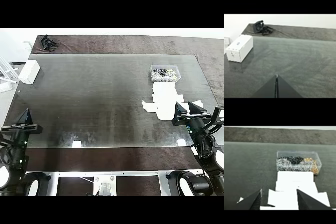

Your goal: Fold the box and place the chain.

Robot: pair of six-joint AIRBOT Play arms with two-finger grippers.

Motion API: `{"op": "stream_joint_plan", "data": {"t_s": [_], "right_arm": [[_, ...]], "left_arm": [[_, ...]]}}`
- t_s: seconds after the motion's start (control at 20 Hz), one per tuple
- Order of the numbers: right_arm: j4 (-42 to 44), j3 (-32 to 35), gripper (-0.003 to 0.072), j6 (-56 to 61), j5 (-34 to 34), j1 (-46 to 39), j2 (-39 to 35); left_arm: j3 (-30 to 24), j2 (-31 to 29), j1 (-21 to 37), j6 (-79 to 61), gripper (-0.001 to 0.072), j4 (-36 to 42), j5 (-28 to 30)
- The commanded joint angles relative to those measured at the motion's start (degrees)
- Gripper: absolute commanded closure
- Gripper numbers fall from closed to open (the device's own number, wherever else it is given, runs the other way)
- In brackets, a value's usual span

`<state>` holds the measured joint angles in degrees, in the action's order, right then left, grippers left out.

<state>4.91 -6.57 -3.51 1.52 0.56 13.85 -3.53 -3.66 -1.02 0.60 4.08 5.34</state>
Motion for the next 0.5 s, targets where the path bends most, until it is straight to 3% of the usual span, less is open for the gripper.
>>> {"op": "stream_joint_plan", "data": {"t_s": [0.0, 0.25, 0.45], "right_arm": [[0.0, 0.0, 0.0152, 0.0, 0.0, 0.0, 0.0], [0.0, -0.3, 0.0153, -0.1, 2.4, 0.0, 0.0], [-1.1, -7.4, 0.0172, -2.4, 1.3, -1.6, 3.7]], "left_arm": [[0.0, 0.0, 0.0, 0.0, 0.0689, 0.0, 0.0], [0.0, 0.0, 0.0, 0.0, 0.0689, 0.0, 0.0], [0.0, 0.0, 0.0, 0.0, 0.0689, 0.0, 0.0]]}}
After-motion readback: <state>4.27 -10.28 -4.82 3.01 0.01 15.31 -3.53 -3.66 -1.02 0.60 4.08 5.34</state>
